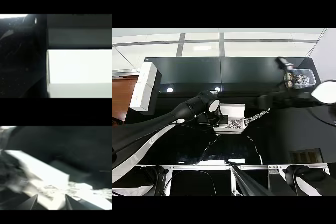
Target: Fold the box and place the chain.
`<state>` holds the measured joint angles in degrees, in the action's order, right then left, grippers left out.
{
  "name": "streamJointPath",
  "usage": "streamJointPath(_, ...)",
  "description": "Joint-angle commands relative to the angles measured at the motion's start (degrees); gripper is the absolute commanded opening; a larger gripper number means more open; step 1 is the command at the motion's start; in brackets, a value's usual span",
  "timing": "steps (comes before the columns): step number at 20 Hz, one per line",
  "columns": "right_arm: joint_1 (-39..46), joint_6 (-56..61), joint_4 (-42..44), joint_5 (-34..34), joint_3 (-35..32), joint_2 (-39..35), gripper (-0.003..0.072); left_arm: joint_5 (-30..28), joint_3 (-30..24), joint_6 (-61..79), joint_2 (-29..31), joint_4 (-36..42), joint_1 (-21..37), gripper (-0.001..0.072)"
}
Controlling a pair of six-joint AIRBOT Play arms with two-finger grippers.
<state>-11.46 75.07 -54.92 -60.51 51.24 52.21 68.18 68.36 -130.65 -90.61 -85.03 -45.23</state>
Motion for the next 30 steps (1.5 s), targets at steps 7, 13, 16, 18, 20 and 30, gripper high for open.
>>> streamJointPath(7,0.2,-42.8,-6.2,19.7,-21.5,-1.6,0.0718,-0.2,0.0,0.1,0.0,0.0,0.1,0.0028)
streamJointPath(13,0.0,-77.1,12.6,17.6,-19.6,11.6,0.0711,-0.1,0.1,0.1,0.0,0.1,0.1,0.0028)
streamJointPath(16,0.0,-79.1,12.8,17.7,-16.5,17.4,0.0711,-0.1,0.1,0.1,0.0,0.0,0.1,0.0028)
streamJointPath(18,0.0,-79.7,13.0,17.7,-14.5,19.7,0.0711,-0.1,0.1,0.1,0.0,0.0,0.1,0.0028)
streamJointPath(20,-0.1,-79.7,13.4,17.3,-13.6,20.4,0.0711,-0.2,0.1,0.1,0.0,0.0,0.1,0.0028)
streamJointPath(30,-0.2,-76.1,12.9,16.5,-13.5,21.5,0.0711,-0.2,0.1,0.1,0.0,0.0,0.1,0.0029)
